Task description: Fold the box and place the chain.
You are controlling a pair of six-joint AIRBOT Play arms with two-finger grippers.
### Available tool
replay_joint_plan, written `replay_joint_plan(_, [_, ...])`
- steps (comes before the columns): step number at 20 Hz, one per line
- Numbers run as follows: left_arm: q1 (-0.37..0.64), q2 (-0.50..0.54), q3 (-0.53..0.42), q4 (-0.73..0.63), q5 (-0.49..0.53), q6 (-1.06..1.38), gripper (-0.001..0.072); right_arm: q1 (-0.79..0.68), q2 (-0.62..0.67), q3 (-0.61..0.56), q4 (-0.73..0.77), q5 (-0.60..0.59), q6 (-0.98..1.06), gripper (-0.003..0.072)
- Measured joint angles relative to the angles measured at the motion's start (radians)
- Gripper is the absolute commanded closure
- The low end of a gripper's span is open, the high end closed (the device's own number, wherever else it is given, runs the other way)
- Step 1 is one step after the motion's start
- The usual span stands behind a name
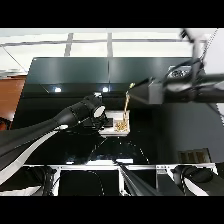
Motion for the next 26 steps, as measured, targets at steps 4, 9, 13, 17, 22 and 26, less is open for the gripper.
replay_joint_plan(4, [0.001, 0.000, 0.000, 0.000, 0.000, 0.000, 0.0680, 0.054, -0.006, -0.142, -0.009, -0.076, 0.018, 0.0671])
replay_joint_plan(9, [0.001, 0.000, 0.000, 0.000, 0.000, 0.000, 0.0680, 0.085, -0.009, -0.238, -0.027, -0.151, 0.038, 0.0391])
replay_joint_plan(13, [0.001, 0.000, 0.000, 0.000, 0.000, 0.000, 0.0680, 0.084, -0.009, -0.261, -0.065, -0.168, 0.047, 0.0392])
replay_joint_plan(17, [0.001, 0.000, 0.000, 0.000, 0.000, 0.000, 0.0680, 0.008, -0.009, -0.267, -0.206, -0.163, 0.050, 0.0393])
replay_joint_plan(22, [0.001, 0.000, 0.001, -0.003, 0.000, 0.000, 0.0599, -0.101, -0.009, -0.270, -0.528, -0.158, 0.115, 0.0393])
replay_joint_plan(26, [0.001, 0.028, 0.023, 0.002, -0.028, -0.003, 0.0197, -0.125, -0.009, -0.278, -0.621, -0.141, 0.149, 0.0393])
